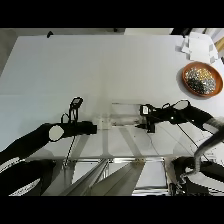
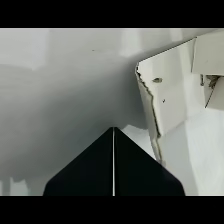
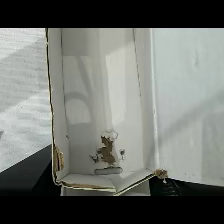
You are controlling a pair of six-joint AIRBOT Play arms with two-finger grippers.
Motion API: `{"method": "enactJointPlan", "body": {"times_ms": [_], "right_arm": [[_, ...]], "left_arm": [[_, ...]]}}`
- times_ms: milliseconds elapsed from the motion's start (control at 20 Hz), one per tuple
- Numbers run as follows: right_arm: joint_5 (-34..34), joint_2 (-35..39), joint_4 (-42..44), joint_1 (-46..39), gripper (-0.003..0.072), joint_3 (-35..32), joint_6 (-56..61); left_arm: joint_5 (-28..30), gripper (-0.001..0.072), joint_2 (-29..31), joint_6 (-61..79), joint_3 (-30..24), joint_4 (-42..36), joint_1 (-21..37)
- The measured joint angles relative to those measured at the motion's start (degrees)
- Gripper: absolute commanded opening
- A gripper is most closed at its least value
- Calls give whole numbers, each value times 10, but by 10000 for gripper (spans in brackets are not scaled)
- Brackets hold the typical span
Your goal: Fold the box and place the chain.
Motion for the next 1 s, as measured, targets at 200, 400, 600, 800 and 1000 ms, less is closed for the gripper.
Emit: {"method": "enactJointPlan", "body": {"times_ms": [200, 400, 600, 800, 1000], "right_arm": [[0, 0, 0, 0, 440, 0, 0], [0, 0, 0, 0, 440, 0, 0], [0, 0, 0, 0, 440, 0, 0], [0, 0, 0, 0, 440, 0, 0], [0, 0, 0, 0, 440, 0, 0]], "left_arm": [[20, 7, -10, 24, 0, -34, -21], [31, 7, -1, 56, 1, -60, -28], [38, 6, 18, 75, 2, -72, -30], [41, 6, 25, 129, 5, -101, -31], [39, 20, 27, 173, 29, -115, -31]]}}
